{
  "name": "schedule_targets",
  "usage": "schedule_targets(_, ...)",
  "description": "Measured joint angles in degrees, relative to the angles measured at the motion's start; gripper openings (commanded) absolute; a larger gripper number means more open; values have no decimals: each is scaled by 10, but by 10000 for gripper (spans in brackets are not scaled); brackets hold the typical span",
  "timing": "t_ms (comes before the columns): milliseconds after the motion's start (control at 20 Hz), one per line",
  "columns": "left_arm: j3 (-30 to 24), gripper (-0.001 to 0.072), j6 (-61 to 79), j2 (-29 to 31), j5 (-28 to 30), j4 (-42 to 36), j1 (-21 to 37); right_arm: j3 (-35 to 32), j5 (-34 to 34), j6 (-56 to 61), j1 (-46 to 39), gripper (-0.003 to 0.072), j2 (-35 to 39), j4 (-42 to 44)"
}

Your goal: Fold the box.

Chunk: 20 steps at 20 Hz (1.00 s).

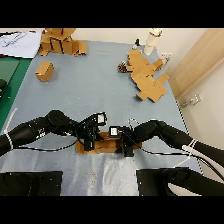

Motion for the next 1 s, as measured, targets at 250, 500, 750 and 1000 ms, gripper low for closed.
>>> schedule_targets(250, 0, 12, 0, 0, 9, -8, 0, 0, -1, 0, 0, 410, 0, 0)
schedule_targets(500, 0, 13, -9, 0, 14, -10, 0, 0, -2, 0, 0, 410, 0, 0)
schedule_targets(750, 0, 387, -26, 0, 17, -11, 0, 0, -2, 2, 0, 410, 0, 3)
schedule_targets(1000, 0, 478, -56, 6, 23, 5, 7, 0, -11, 2, 0, 410, 0, 4)
